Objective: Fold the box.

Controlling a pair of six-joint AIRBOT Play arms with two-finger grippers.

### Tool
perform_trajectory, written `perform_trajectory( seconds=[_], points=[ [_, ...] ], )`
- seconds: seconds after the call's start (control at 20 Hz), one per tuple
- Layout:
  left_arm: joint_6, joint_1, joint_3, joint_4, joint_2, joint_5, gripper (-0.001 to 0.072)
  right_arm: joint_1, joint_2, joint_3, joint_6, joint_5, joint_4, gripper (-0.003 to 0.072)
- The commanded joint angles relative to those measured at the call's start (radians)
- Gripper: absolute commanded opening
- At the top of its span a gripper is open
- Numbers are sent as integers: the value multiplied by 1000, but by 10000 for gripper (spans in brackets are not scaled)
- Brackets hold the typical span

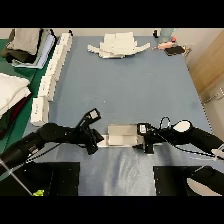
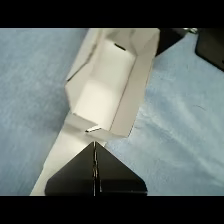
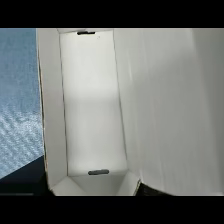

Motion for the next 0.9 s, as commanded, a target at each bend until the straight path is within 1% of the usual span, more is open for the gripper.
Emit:
perform_trajectory(
  seconds=[0.0, 0.1, 0.15, 0.2, 0.25, 0.3, 0.35, 0.4, 0.5, 0.6, 0.75, 0.85],
  points=[
    [-745, 98, 13, 416, 212, -169, 18, 0, 0, 0, 0, 0, -1, 515],
    [-1051, 194, 12, 575, 315, -265, 17, 0, 0, 0, 0, 0, -1, 514],
    [-1176, 254, 11, 632, 348, -317, 17, 0, 0, 0, 0, 0, -1, 515],
    [-1226, 310, 8, 644, 360, -360, 18, 0, 0, 0, 0, 0, -1, 515],
    [-1229, 368, 0, 625, 356, -398, 17, 0, 0, 0, 0, 0, -1, 514],
    [-1224, 416, -9, 578, 337, -437, 17, 0, 0, 0, 0, 0, -1, 514],
    [-1192, 449, -19, 513, 308, -459, 17, 0, 0, 0, 0, 0, -1, 515],
    [-1147, 464, -32, 430, 270, -455, 17, 0, 0, 0, 0, 0, 0, 515],
    [-1054, 451, -62, 285, 184, -391, 16, 0, 0, 0, 0, 0, 0, 515],
    [-1025, 404, -71, 237, 92, -291, 16, 0, 0, 0, 0, 0, 0, 514],
    [-1018, 278, -71, 172, -13, -128, 16, 0, 0, 0, 0, 0, 0, 514],
    [-1018, 182, -70, 126, -53, -56, 16, 0, 0, 0, 0, 0, 0, 515]
  ],
)
